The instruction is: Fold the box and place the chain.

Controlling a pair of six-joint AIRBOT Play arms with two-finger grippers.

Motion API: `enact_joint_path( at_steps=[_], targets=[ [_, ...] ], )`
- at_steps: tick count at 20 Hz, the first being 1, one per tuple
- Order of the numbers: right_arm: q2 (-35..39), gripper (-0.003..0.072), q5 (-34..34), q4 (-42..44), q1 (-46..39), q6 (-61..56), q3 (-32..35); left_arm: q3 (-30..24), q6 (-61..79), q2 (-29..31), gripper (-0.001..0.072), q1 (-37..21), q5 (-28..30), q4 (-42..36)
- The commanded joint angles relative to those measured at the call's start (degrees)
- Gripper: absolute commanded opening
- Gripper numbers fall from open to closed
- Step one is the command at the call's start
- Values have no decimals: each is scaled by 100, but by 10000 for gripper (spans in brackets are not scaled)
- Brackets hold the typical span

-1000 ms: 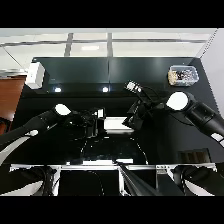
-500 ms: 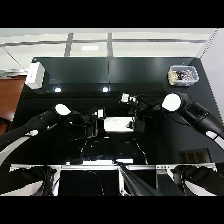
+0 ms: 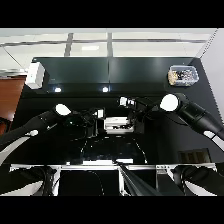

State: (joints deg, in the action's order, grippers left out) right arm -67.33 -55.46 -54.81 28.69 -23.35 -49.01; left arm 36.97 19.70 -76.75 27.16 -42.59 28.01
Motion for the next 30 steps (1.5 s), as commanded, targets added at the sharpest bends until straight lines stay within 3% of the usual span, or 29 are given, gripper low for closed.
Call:
enact_joint_path(
  at_steps=[1,2,23,27,30],
  targets=[
    [-7,210,-129,0,4,-22,0,4,-2,-2,373,-2,2,0],
    [-11,276,-129,-2,4,-24,0,4,-2,-2,373,-2,2,0],
    [72,276,-42,105,2,-44,323,4,-4,-2,373,-2,2,0],
    [343,274,-2,476,-7,-809,247,4,-2,-2,373,-2,2,0],
    [385,42,22,981,-11,-2712,234,4,-4,-2,373,-2,2,0]
  ],
)
